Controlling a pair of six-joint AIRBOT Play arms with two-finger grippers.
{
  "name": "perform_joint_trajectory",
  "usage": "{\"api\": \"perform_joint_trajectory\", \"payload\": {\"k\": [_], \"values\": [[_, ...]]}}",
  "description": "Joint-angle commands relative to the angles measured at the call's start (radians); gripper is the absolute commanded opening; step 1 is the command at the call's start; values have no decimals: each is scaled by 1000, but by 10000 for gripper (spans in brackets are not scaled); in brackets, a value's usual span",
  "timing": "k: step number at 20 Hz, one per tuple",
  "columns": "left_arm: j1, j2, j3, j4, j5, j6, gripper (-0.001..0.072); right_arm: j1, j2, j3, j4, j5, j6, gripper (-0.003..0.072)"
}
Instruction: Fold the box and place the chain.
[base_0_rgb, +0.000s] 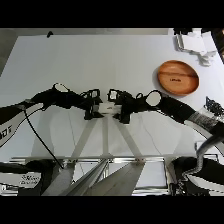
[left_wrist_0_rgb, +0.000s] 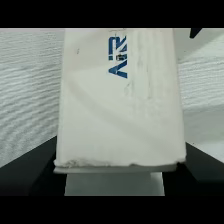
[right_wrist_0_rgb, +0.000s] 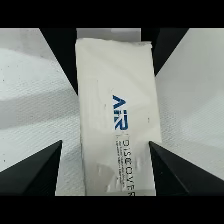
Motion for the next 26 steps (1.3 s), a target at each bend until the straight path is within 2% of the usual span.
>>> {"api": "perform_joint_trajectory", "payload": {"k": [1, 9, 10, 11, 13, 14, 15, 18, 21, 26], "values": [[1, 1, 0, 3, -2, 3, 148, -1, 12, 2, 2, -26, -2, 626], [1, 1, 0, 3, -2, 3, 149, -1, 30, 26, -3, -11, 13, 620], [1, 1, 0, 3, -2, 3, 149, -8, 30, 36, 14, 10, 39, 583], [1, 1, 0, 3, -2, 3, 148, -24, 30, 46, 66, 34, 76, 473], [1, 1, 0, 3, -1, 3, 149, -70, 29, 52, 230, 79, 153, 193], [1, 1, 0, 3, -2, 3, 149, -88, 23, 51, 291, 99, 187, 91], [1, 1, 0, 3, -2, 3, 149, -98, 4, 51, 326, 122, 229, 27], [1, 1, 0, 3, -2, 3, 149, -100, -113, 51, 381, 187, 294, 7], [1, 1, 0, 3, -2, 3, 149, -100, -206, 51, 430, 191, 294, 7], [1, 1, 0, 3, -2, 3, 149, -100, -206, 51, 428, 188, 294, 7]]}}
